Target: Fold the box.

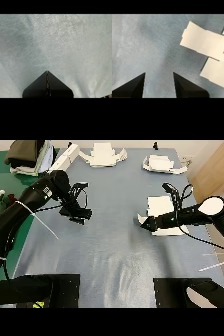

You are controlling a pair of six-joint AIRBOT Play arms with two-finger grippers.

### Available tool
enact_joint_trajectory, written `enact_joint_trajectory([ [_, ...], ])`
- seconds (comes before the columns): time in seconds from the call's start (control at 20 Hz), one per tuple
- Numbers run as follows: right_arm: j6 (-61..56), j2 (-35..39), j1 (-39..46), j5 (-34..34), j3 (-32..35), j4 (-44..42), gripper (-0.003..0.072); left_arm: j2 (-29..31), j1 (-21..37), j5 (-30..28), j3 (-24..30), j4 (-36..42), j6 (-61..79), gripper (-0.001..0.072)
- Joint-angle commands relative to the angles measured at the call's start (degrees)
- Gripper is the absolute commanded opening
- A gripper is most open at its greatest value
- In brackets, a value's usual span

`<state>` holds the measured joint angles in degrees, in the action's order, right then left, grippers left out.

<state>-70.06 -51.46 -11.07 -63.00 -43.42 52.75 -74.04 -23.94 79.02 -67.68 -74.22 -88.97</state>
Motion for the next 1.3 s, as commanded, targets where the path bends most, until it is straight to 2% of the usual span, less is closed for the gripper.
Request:
enact_joint_trajectory([
  [0.0,0.0,0.0,0.0,0.0,-0.1,-0.1,0.0517,0.0,0.0,0.0,0.0,0.2,0.0,0.0014],
  [0.55,0.0,0.0,0.0,0.0,-0.1,-0.1,0.0517,0.0,0.0,0.0,0.0,0.2,0.0,0.0014],
  [0.7,0.0,-0.2,0.0,5.4,-0.1,-1.0,0.0517,0.0,0.0,0.0,0.0,0.2,0.0,0.0014],
  [0.85,-0.1,-0.1,0.0,5.6,-0.1,-1.6,0.0517,0.0,0.0,-2.6,0.0,0.4,0.0,0.0014],
  [1.15,-2.1,-0.2,0.0,5.6,-0.1,-11.2,0.0517,0.0,0.0,-3.0,0.0,0.4,0.0,0.0014],
  [1.25,-2.6,-0.2,0.0,7.6,-0.1,-14.3,0.0517,0.0,0.0,-3.0,0.0,0.4,0.0,0.0014],
])
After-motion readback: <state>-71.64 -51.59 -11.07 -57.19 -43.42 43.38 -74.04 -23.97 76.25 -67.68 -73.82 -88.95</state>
